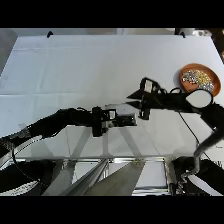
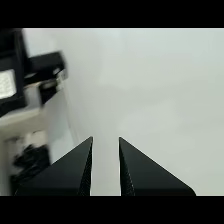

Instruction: Fold the box and place the chain.

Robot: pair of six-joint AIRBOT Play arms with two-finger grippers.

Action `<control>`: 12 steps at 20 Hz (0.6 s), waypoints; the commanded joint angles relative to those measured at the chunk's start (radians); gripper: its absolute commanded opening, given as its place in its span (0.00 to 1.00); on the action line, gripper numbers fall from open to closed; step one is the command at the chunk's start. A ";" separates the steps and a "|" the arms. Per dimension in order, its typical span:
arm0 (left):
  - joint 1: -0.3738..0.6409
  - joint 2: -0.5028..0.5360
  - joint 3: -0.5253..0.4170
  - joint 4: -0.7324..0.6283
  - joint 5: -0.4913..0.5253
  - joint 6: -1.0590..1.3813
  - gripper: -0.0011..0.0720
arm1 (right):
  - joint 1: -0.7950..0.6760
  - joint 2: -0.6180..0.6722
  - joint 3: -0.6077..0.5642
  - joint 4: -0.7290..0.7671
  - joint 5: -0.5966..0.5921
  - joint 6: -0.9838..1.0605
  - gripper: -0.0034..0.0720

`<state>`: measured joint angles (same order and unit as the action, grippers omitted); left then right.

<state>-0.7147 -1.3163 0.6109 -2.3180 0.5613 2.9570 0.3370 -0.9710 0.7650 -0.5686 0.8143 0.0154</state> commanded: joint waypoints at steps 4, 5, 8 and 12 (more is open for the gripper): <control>0.000 0.000 0.000 0.000 0.000 0.000 0.21 | -0.061 -0.241 0.222 -0.055 0.146 0.037 0.25; 0.000 0.000 0.000 0.000 0.000 0.000 0.21 | -0.051 -0.308 0.238 -0.063 0.168 0.038 0.25; 0.000 0.000 0.000 0.000 0.000 0.000 0.21 | -0.014 -0.453 0.271 -0.067 0.251 0.041 0.25; 0.000 0.000 0.000 0.000 0.000 0.000 0.21 | 0.006 -0.508 0.272 -0.084 0.404 0.047 0.26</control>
<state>-0.7147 -1.3163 0.6109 -2.3177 0.5613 2.9574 0.3294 -1.4227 1.0245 -0.6369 1.0927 0.0544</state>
